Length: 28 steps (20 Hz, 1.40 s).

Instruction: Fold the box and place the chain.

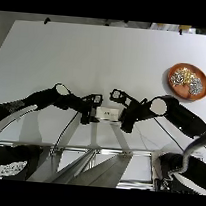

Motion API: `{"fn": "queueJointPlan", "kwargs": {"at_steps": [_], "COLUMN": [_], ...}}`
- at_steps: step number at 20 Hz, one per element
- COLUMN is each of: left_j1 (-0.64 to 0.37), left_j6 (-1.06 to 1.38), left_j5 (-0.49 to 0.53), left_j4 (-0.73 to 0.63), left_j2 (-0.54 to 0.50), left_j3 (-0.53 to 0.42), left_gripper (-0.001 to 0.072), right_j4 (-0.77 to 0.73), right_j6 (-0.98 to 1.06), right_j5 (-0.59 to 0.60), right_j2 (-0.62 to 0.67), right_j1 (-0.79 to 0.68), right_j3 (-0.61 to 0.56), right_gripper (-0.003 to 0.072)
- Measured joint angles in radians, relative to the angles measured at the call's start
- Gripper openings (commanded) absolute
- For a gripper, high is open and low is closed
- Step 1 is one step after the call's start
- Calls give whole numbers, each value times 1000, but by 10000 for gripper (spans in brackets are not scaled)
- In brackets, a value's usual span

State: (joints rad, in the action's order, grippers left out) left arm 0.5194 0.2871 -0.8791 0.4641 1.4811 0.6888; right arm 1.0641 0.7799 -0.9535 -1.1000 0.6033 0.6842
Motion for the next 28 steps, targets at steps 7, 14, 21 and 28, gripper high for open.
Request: {"fn": "queueJointPlan", "kwargs": {"at_steps": [7, 14, 21, 28], "left_j1": [0, 0, 0, -1], "left_j6": [-2, 0, 1, 1], "left_j5": [0, 0, 0, 3], "left_j4": [-2, -1, -1, 0], "left_j2": [0, 0, 0, -8], "left_j3": [0, 0, 0, 0], "left_gripper": [209, 209, 209, 208], "right_j4": [59, 381, 542, 552], "right_j6": [177, 581, 872, 918], "right_j5": [-47, -327, -515, -555], "right_j2": [109, 142, 144, 144], "right_j1": [-102, -391, -553, -574], "right_j3": [63, 79, 80, 80], "right_gripper": [12, 12, 12, 12]}}
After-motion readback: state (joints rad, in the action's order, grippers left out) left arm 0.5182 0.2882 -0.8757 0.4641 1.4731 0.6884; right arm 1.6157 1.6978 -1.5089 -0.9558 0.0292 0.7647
